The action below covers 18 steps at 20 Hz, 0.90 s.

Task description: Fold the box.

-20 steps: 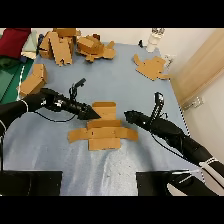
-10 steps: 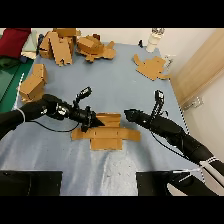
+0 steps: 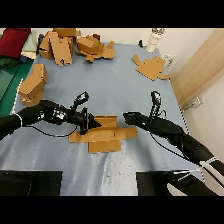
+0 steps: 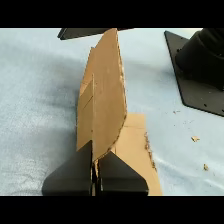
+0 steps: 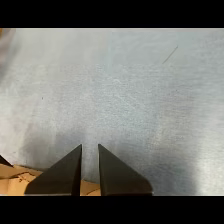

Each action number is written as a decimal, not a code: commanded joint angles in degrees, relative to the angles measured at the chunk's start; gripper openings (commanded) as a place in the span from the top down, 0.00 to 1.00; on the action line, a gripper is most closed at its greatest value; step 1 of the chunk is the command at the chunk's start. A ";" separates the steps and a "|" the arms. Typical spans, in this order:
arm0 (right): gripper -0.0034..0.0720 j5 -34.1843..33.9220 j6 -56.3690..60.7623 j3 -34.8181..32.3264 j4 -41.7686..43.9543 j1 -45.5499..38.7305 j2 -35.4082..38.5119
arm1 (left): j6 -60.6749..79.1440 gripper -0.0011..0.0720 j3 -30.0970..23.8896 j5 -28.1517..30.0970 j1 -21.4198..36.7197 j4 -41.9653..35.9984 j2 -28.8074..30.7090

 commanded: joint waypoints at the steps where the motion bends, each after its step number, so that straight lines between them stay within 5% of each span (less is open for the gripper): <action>1: 0.75 -0.61 0.00 0.07 -1.09 0.04 0.00 | 0.90 0.97 -0.17 0.46 0.00 1.66 -0.07; 18: 0.82 -1.92 -0.83 0.09 -1.25 3.17 0.02 | 1.11 0.97 0.85 -5.03 1.42 -4.13 -3.21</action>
